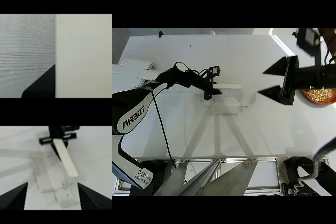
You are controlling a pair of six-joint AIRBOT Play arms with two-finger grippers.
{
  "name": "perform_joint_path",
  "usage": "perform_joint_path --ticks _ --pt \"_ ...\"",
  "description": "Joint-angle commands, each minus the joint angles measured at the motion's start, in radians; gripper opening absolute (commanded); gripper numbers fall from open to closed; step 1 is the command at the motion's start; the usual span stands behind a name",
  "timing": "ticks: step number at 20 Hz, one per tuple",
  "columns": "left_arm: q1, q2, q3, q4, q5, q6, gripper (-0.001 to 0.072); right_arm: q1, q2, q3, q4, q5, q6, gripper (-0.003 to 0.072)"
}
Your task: Fold the box and place the chain.
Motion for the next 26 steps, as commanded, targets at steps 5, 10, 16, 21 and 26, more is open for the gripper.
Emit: perform_joint_path --ticks 5,10,16,21,26 --pt "-0.001 0.001 0.0 0.0 0.0 0.0 0.0015 0.114 -0.009 -0.332 -0.045 -0.155 -0.354 0.0693" --pt "-0.001 0.001 0.0 0.0 0.0 0.0 0.0015 0.203 -0.193 -0.408 -0.023 -0.403 -0.446 0.0693" --pt "-0.001 0.001 0.0 0.0 0.0 0.0 0.0015 0.23 -0.41 -0.408 0.148 -0.586 -0.627 0.0693" --pt "-0.001 0.001 0.0 0.0 0.0 0.0 0.0015 0.232 -0.484 -0.408 0.248 -0.649 -0.728 0.0693" --pt "-0.001 0.001 0.0 0.0 0.0 0.0 0.0015 0.232 -0.483 -0.408 0.296 -0.679 -0.665 0.0693"
